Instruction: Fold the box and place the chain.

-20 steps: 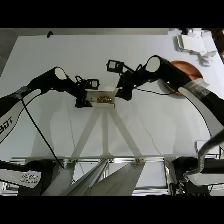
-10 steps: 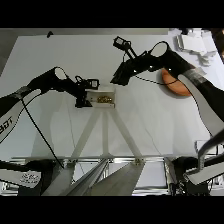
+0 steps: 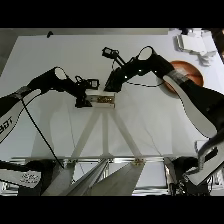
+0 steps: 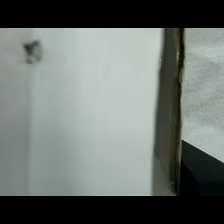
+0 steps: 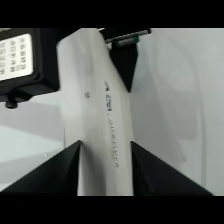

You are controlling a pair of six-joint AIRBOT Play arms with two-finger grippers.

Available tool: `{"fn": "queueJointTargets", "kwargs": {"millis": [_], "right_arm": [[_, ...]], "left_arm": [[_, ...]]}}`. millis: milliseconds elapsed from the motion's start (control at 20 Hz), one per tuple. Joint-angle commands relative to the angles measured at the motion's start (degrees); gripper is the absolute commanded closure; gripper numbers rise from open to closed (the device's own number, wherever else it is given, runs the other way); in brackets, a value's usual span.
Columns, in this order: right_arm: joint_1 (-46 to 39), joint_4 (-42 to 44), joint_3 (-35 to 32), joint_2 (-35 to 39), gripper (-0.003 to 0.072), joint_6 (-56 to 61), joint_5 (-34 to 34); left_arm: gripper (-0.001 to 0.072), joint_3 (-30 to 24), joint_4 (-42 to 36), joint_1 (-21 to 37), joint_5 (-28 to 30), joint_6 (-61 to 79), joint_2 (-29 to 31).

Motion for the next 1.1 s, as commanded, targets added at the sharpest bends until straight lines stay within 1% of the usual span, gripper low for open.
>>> {"fn": "queueJointTargets", "kwargs": {"millis": [0, 50, 150, 200, 250, 350, 450, 650, 850, 900, 950, 1050], "right_arm": [[1.40, -3.91, 0.17, -0.46, 0.0437, -0.68, -1.46], [1.40, -4.33, 0.17, -0.46, 0.0474, -0.70, -1.40], [1.40, -4.63, 0.17, -0.46, 0.0517, -0.68, -1.01], [1.40, -4.61, 0.17, -0.46, 0.0519, -0.70, -0.90], [1.42, -4.63, 0.17, -0.46, 0.0537, -0.72, -0.52], [1.42, -5.20, 0.17, -0.46, 0.0540, -0.70, 0.72], [1.42, -6.25, 0.07, -0.35, 0.0539, -0.70, 1.66], [1.86, -6.21, -1.57, 0.37, 0.0510, -1.57, 1.90], [2.73, -6.45, -4.13, 1.05, 0.0508, -3.48, 0.59], [2.71, -6.91, -4.13, 1.05, 0.0497, -3.48, -0.09], [2.71, -7.45, -4.13, 1.16, 0.0449, -3.45, -0.79], [2.73, -8.76, -4.13, 1.16, 0.0446, -3.45, -0.90]], "left_arm": [[0.0693, -0.02, 0.02, 0.02, 0.00, 0.02, 0.04], [0.0693, -0.02, 0.02, 0.00, 0.00, 0.02, 0.07], [0.0693, -0.02, 0.02, 0.02, 0.00, 0.02, 0.04], [0.0693, -0.02, 0.02, 0.02, 0.00, 0.02, 0.04], [0.0693, -0.02, 0.02, 0.00, 0.00, 0.02, 0.04], [0.0693, -0.02, 0.02, 0.00, 0.00, 0.02, 0.04], [0.0693, -0.02, 0.02, 0.00, 0.00, 0.02, 0.04], [0.0693, -0.02, 0.02, 0.02, 0.00, 0.02, 0.07], [0.0693, -0.02, 0.02, 0.02, 0.00, 0.02, 0.04], [0.0693, -0.02, 0.02, 0.00, 0.00, 0.02, 0.04], [0.0693, -0.02, 0.02, 0.00, 0.00, 0.02, 0.04], [0.0693, -0.02, 0.02, 0.00, 0.00, 0.02, 0.04]]}}
